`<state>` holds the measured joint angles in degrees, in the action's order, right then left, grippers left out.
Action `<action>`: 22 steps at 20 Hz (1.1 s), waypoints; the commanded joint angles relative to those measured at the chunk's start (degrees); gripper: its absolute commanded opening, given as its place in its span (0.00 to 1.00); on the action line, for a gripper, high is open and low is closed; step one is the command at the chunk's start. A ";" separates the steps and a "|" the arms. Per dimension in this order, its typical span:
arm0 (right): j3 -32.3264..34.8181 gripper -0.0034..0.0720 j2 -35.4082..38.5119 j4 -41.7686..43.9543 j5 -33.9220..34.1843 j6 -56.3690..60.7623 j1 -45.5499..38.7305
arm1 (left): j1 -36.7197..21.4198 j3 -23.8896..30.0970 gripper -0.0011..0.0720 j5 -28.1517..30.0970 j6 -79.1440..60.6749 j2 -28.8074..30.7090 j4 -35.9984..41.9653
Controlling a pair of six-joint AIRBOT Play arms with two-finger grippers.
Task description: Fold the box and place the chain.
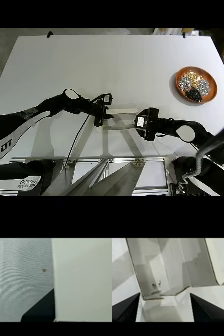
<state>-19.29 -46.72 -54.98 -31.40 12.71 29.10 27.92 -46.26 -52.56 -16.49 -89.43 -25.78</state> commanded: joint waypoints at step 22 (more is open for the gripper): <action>-5.64 0.90 -20.20 23.69 -11.43 -28.20 -8.87 | 0.02 0.00 0.03 0.02 0.00 -0.02 0.00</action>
<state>-24.86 -65.36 -32.47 -41.47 -14.68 20.23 27.90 -46.26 -52.60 -16.53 -89.43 -25.91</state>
